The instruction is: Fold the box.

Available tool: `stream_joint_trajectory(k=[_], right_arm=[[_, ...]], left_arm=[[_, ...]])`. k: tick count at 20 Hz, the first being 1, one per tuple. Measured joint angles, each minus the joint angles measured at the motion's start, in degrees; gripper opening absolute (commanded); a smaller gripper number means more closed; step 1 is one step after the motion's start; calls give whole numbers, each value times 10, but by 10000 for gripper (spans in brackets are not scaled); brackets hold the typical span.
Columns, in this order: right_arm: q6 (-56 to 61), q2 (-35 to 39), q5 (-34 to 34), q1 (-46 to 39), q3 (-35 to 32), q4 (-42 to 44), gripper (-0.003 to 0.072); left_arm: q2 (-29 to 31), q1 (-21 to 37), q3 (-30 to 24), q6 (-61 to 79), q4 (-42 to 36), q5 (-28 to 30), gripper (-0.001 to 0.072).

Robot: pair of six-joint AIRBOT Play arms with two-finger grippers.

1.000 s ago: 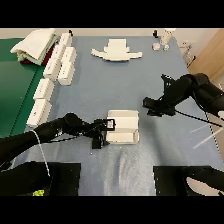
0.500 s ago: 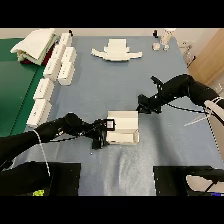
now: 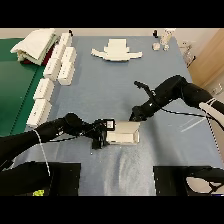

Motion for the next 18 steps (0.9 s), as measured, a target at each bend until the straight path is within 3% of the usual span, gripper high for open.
stream_joint_trajectory(k=[3, 7, 13, 18], right_arm=[[-30, 33, 38, 50, -2, -48, 0], [-62, 89, 145, 127, -37, -108, -1], [-83, 209, 326, 236, -179, -159, 0], [-85, 300, 398, 270, -255, -213, 10]], left_arm=[[0, 0, 0, 0, 0, 0, 511], [0, 0, 0, 0, 0, 0, 511], [0, 0, 0, 0, 0, 0, 511], [0, 0, 0, 0, 0, 0, 511]])
